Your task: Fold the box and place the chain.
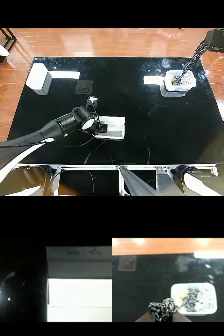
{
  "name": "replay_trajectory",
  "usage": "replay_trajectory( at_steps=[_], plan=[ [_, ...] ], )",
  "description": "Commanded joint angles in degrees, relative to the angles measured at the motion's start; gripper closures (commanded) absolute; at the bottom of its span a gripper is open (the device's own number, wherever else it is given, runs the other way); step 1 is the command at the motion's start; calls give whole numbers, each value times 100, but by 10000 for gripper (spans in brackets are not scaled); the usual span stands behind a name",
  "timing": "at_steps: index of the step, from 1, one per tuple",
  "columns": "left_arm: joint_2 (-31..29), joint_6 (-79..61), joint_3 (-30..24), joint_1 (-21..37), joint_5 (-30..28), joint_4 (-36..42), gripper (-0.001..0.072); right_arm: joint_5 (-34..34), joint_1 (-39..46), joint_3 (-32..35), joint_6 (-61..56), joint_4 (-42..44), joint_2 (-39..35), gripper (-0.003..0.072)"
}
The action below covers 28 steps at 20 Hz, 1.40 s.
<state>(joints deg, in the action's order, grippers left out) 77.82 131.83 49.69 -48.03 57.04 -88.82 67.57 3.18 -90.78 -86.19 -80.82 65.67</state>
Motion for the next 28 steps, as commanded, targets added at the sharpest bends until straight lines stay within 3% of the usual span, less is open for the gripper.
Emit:
replay_trajectory(
  at_steps=[1, 9, 18, 28],
  plan=[
    [2, -2, -2, -2, 2, 79, 686, 153, -315, 94, 140, 164, -588, 667],
    [2, -2, -2, -2, -2, 101, 686, 1008, -1172, 94, 144, 151, -1567, 667],
    [2, -2, -2, -2, -11, 98, 686, 1998, -2017, 439, 140, 179, -1919, 667],
    [2, -2, -2, -2, -129, 103, 686, 1139, -2664, 1755, 142, 1147, -1915, 667]
  ],
)
